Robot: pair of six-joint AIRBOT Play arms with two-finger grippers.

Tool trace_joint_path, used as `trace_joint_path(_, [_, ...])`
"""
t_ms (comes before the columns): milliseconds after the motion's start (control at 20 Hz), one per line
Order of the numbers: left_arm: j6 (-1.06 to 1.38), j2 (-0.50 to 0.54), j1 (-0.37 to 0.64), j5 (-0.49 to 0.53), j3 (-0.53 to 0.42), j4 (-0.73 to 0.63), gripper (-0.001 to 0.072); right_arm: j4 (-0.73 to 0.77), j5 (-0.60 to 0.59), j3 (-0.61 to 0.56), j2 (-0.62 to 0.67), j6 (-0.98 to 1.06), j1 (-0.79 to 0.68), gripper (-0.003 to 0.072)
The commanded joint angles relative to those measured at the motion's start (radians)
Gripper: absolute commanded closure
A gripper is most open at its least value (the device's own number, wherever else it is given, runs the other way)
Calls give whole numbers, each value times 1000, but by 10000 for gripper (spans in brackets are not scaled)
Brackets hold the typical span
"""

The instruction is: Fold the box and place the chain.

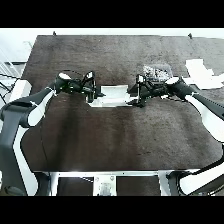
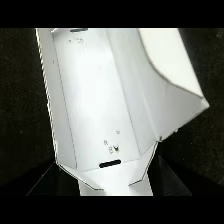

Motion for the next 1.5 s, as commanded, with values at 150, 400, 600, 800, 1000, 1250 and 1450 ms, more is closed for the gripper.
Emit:
trace_joint_path(150, [0, 0, -1, 1, 0, 0, 690, 24, 70, 53, -52, -63, 6, -34])
trace_joint_path(400, [0, 0, -1, 1, 0, 0, 691, 26, 137, 103, -106, -64, 6, -34])
trace_joint_path(600, [0, 0, -1, 2, 0, 0, 690, 26, 158, 124, -141, -64, 15, -34])
trace_joint_path(800, [0, 0, -1, 2, 0, 0, 690, 31, 159, 138, -163, -64, 18, -34])
trace_joint_path(1000, [0, 0, -1, 3, 0, 0, 691, 34, 159, 161, -192, -79, 25, -34])
trace_joint_path(1250, [0, 0, -1, 3, 0, 0, 691, 47, 169, 183, -217, -79, 35, -34])
trace_joint_path(1450, [0, 0, -1, 2, 0, 0, 690, 60, 171, 187, -231, -77, 35, -24])
